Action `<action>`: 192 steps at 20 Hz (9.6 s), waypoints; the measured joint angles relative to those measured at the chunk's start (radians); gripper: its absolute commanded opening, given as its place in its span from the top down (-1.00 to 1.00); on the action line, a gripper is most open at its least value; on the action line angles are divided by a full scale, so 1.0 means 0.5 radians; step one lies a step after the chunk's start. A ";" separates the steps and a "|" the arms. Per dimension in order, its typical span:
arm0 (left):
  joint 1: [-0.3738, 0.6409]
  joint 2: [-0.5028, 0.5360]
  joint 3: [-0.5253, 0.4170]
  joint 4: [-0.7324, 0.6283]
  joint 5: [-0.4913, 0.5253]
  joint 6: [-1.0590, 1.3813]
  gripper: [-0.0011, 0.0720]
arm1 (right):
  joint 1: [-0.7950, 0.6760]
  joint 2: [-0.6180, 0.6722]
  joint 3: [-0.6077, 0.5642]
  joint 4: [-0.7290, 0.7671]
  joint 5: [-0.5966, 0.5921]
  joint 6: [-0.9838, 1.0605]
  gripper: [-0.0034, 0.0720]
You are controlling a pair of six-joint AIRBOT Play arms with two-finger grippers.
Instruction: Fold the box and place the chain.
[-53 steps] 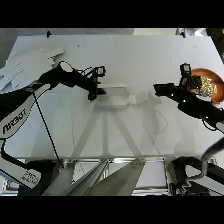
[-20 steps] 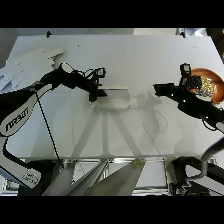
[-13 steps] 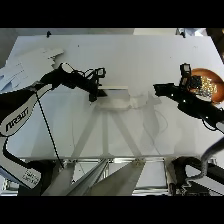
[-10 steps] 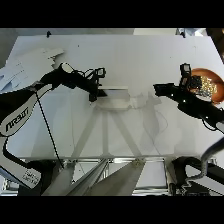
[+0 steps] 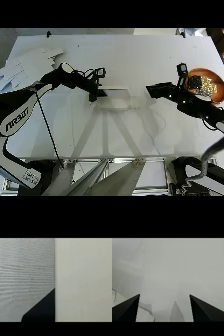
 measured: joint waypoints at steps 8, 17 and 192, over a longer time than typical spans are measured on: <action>0.000 0.000 -0.001 0.000 0.000 0.001 0.93 | 0.000 0.111 0.004 -0.394 0.706 -0.333 -0.95; 0.000 0.000 -0.001 0.000 0.000 0.001 0.93 | 0.000 0.804 0.004 -0.871 1.036 -0.429 -0.94; -0.002 -0.001 -0.001 -0.001 -0.002 0.001 0.93 | 0.562 -0.996 0.965 -1.346 0.723 -0.352 -0.46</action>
